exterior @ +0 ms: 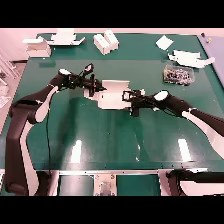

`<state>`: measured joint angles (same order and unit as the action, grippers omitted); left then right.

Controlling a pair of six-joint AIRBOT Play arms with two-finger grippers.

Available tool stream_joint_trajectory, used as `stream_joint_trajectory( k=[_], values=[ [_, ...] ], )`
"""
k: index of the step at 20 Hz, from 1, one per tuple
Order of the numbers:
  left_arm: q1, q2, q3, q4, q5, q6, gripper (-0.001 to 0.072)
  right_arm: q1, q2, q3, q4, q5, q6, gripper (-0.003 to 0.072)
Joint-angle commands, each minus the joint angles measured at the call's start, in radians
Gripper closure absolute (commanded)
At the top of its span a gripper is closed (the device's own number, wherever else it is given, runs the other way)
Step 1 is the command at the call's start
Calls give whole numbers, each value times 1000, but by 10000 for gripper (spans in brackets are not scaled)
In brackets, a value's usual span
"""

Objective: Fold the box and place the chain.

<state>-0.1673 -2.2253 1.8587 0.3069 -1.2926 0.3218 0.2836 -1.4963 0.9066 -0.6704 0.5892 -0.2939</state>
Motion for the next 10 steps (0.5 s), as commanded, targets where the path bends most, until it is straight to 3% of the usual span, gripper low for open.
stream_joint_trajectory(
  k=[1, 5, 10],
  values=[
    [1, 0, 0, 0, 1, 0, 687, 2, 22, 1, -5, 56, 43, 216],
    [1, 0, 0, 0, 1, 0, 687, 2, 35, -2, -20, 129, 79, 217],
    [1, 0, 0, 0, 1, 0, 687, 1, 28, -6, -23, 111, 94, 217]
  ],
)
